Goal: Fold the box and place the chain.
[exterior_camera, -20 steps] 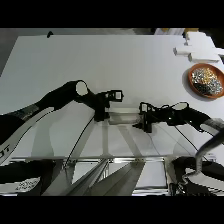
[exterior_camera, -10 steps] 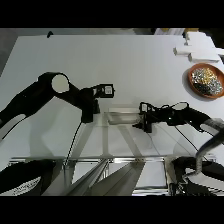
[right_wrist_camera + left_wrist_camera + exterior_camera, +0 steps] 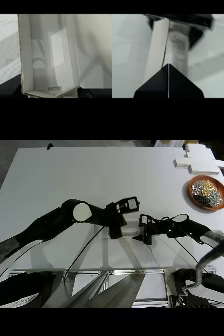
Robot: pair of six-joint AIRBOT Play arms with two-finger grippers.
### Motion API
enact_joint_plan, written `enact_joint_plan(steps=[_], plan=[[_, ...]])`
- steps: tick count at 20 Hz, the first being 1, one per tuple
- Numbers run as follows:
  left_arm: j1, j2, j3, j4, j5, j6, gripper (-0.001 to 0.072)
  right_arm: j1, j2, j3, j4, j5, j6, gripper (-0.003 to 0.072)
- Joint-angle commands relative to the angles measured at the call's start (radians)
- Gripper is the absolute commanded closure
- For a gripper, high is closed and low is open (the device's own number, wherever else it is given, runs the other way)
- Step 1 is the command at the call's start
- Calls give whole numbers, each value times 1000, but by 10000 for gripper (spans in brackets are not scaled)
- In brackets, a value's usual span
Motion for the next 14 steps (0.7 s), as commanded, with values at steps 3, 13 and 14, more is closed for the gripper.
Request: enact_joint_plan(steps=[3, 13, 14], plan=[[30, -147, 0, -9, 249, -288, 703, 1, 0, 0, 0, 0, 0, 288], [40, -192, 0, 2, 187, -297, 703, 1, 0, 0, 0, 0, 0, 288], [40, -175, 0, 25, 156, -297, 705, 1, 0, 0, 0, 0, 0, 288]])
